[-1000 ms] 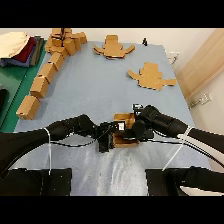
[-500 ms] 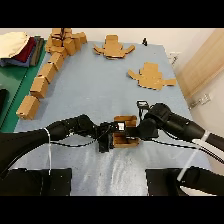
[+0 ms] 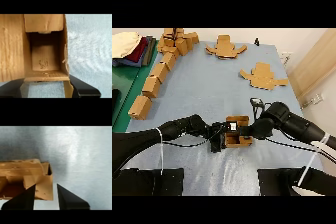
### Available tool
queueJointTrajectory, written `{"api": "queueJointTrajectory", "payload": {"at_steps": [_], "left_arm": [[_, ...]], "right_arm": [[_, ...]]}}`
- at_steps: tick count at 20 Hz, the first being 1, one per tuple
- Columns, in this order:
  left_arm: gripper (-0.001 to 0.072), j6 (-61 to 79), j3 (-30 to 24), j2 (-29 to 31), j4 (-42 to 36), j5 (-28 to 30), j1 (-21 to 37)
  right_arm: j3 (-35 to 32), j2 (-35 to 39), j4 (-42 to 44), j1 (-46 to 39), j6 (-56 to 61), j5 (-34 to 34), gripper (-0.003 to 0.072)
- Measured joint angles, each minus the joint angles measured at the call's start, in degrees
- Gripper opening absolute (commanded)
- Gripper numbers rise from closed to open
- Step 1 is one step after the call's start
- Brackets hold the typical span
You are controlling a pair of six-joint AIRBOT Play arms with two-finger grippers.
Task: Fold the box.
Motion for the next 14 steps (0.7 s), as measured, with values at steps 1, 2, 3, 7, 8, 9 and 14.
{"api": "queueJointTrajectory", "payload": {"at_steps": [1, 2, 3, 7, 8, 9, 14], "left_arm": [[0.0525, 0.0, 0.0, 0.0, 0.0, -0.02, 0.0], [0.0525, 0.0, 0.0, 0.0, -0.02, 0.0, 0.0], [0.0525, 0.0, 0.0, 0.0, 0.0, 0.0, 0.0], [0.0525, 0.0, 0.0, 0.0, 0.0, -0.02, 0.0], [0.0526, 0.0, 0.0, 0.0, -0.02, -0.02, 0.0], [0.0525, 0.0, 0.0, 0.0, -0.02, 0.0, 0.0], [0.0525, -0.13, 0.0, 0.0, -0.02, -0.02, 0.0]], "right_arm": [[0.0, -1.38, 1.18, 0.0, -0.92, 0.68, 0.0523], [0.0, -2.78, 2.01, 0.0, -1.84, 1.11, 0.0522], [0.0, -4.02, 2.67, 0.0, -2.56, 1.53, 0.0523], [0.0, -7.93, 4.37, 0.0, -4.02, 2.16, 0.048], [0.0, -8.5, 4.44, 0.0, -4.09, 2.29, 0.0418], [0.0, -9.03, 4.31, 0.0, -4.02, 2.4, 0.0402], [0.0, -10.16, 1.14, -0.04, -2.08, 2.21, 0.002]]}}
